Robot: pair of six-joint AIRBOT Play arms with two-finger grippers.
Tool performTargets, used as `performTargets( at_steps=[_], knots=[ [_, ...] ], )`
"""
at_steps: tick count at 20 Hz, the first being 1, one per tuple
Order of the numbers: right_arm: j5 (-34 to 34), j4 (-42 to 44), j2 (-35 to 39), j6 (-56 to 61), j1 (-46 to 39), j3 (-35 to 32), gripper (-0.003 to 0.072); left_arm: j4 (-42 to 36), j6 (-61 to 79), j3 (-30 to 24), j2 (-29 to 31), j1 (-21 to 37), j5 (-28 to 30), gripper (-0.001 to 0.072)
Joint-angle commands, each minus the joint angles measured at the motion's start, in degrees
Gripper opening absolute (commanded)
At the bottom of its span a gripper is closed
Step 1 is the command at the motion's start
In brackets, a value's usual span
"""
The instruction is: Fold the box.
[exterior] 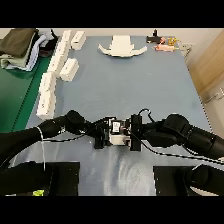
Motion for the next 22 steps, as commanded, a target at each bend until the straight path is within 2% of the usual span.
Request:
performTargets(
  at_steps=[1, 15, 16, 17, 18, 20, 22],
  knots=[
    [0.46, -0.22, 0.20, 0.00, 0.00, 0.11, 0.0585, 0.07, 0.07, 0.02, 0.00, -0.02, -0.11, 0.0463],
    [0.17, -1.22, -0.26, 0.35, -0.04, 3.41, 0.0577, 0.07, 0.07, 0.02, 0.00, -0.02, -0.11, 0.0463],
    [-0.07, -1.11, -0.48, 0.33, -0.02, 3.41, 0.0549, 0.07, 0.07, 0.02, 0.00, -0.02, -0.11, 0.0463],
    [-0.61, -1.05, -0.81, 0.33, -0.02, 3.41, 0.0433, 0.07, 0.07, 0.02, 0.00, -0.02, -0.11, 0.0463],
    [-1.31, -0.98, -1.14, 0.31, 0.00, 3.41, 0.0393, 0.07, 0.07, 0.02, 0.00, -0.02, -0.11, 0.0463],
    [-2.82, -0.17, -1.75, 0.28, 0.00, 3.41, 0.0393, 0.07, 0.07, 0.02, 0.00, -0.02, -0.11, 0.0463],
    [-3.72, 0.50, -1.84, 0.31, 0.00, 3.30, 0.0343, 0.07, 0.07, 0.02, 0.00, 0.00, -0.11, 0.0463]
  ],
)
